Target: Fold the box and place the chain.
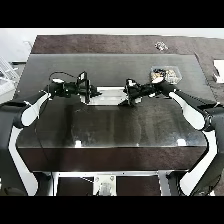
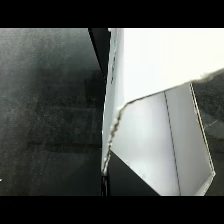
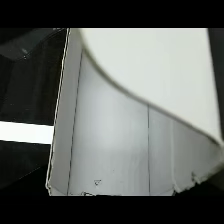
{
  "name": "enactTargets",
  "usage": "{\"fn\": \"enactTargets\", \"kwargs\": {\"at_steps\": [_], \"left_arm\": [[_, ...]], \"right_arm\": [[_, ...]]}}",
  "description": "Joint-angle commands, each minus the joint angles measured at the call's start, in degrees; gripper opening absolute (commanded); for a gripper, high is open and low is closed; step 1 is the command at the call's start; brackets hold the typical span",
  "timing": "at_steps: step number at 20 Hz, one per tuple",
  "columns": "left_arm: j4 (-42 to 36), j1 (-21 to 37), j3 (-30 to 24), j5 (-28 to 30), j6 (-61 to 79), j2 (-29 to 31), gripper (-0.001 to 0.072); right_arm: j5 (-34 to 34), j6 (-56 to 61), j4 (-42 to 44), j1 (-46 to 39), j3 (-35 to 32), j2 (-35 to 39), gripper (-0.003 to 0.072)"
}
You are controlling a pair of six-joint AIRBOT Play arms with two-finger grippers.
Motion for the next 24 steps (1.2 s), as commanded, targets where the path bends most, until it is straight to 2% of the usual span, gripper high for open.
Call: {"fn": "enactTargets", "kwargs": {"at_steps": [1,6,24], "left_arm": [[0.0,0.0,0.0,0.0,0.0,0.0,0.0022],[0.0,0.0,0.0,0.0,0.0,0.0,0.0022],[0.0,0.0,0.0,0.0,0.0,0.0,0.0022]], "right_arm": [[0.0,-0.1,0.0,0.1,0.1,0.0,0.0601],[0.0,0.0,0.0,0.1,0.1,0.0,0.0577],[0.0,0.0,0.0,0.1,0.0,0.0,0.0577]]}}
